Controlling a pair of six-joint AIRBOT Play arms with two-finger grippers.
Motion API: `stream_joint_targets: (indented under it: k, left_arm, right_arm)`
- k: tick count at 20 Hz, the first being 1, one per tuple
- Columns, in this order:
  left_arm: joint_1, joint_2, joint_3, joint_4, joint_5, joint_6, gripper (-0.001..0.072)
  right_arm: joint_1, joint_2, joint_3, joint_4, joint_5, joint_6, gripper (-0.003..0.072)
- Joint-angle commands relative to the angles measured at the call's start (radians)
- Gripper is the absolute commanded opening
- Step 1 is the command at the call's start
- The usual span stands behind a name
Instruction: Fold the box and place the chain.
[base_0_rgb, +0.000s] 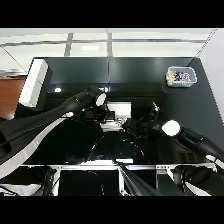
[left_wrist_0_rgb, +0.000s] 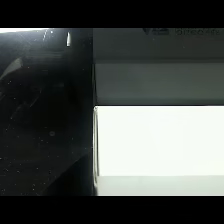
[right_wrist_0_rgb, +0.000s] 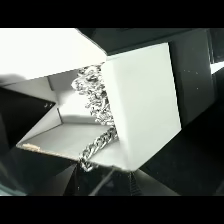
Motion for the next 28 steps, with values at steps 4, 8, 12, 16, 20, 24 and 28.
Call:
stream_joint_targets:
  k: [4,8,12,16,20,24,28]
  left_arm:
    - [0.0,0.0,0.0,0.0,0.0,0.0,0.0031]
    - [0.0,0.0,0.0,0.0,0.0,0.0,0.0031]
    - [0.0,0.0,0.0,0.0,0.0,0.0,0.003]
    - [0.0,0.0,0.0,0.0,0.0,0.001,0.0031]
    - [0.0,0.0,0.0,0.0,0.0,0.001,0.0031]
    - [0.0,0.0,0.0,0.0,0.0,0.0,0.0031]
    - [0.0,0.0,0.0,0.0,0.0,0.0,0.0031]
  right_arm:
    - [0.04,-0.02,-0.01,0.006,-0.092,0.099,0.0377]
    - [0.096,-0.02,-0.026,0.001,-0.173,0.151,0.0376]
    - [0.099,-0.02,-0.026,0.0,-0.179,0.16,0.0375]
    - [0.1,-0.02,-0.026,-0.011,-0.196,0.16,0.0375]
    - [0.101,-0.02,-0.026,-0.082,-0.19,0.16,0.0375]
    - [0.101,-0.02,-0.026,-0.114,-0.186,0.159,0.0374]
    - [0.1,-0.02,-0.026,-0.143,-0.196,0.159,0.0355]
